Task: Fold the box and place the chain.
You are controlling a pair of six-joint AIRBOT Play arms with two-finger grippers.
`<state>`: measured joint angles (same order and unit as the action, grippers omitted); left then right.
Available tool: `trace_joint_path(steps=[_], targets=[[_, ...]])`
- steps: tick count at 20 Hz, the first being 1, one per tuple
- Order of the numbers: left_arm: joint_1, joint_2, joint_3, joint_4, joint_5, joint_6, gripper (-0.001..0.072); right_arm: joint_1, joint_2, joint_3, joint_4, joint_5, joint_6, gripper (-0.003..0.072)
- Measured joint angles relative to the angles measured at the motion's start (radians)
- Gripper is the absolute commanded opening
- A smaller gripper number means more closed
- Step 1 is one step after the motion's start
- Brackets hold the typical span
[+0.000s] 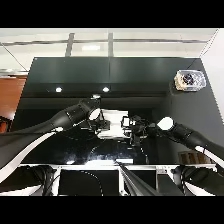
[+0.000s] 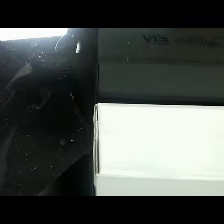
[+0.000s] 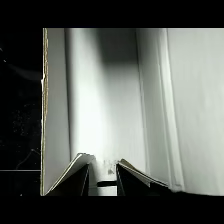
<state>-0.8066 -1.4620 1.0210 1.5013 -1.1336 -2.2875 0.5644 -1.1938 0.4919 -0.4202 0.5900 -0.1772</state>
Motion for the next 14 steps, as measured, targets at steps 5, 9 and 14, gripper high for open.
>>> trace_joint_path(steps=[5, 9, 14], targets=[[0.000, 0.000, 0.000, -0.001, 0.004, -0.001, 0.0030, 0.004, -0.004, 0.000, 0.004, -0.014, -0.001, 0.0204], [0.000, 0.000, 0.000, -0.002, 0.004, -0.002, 0.0029, 0.004, -0.004, 0.000, 0.004, -0.013, -0.001, 0.0204], [0.000, 0.000, 0.000, -0.012, 0.005, -0.002, 0.0030, 0.004, -0.004, 0.000, 0.005, -0.008, 0.000, 0.0415]])
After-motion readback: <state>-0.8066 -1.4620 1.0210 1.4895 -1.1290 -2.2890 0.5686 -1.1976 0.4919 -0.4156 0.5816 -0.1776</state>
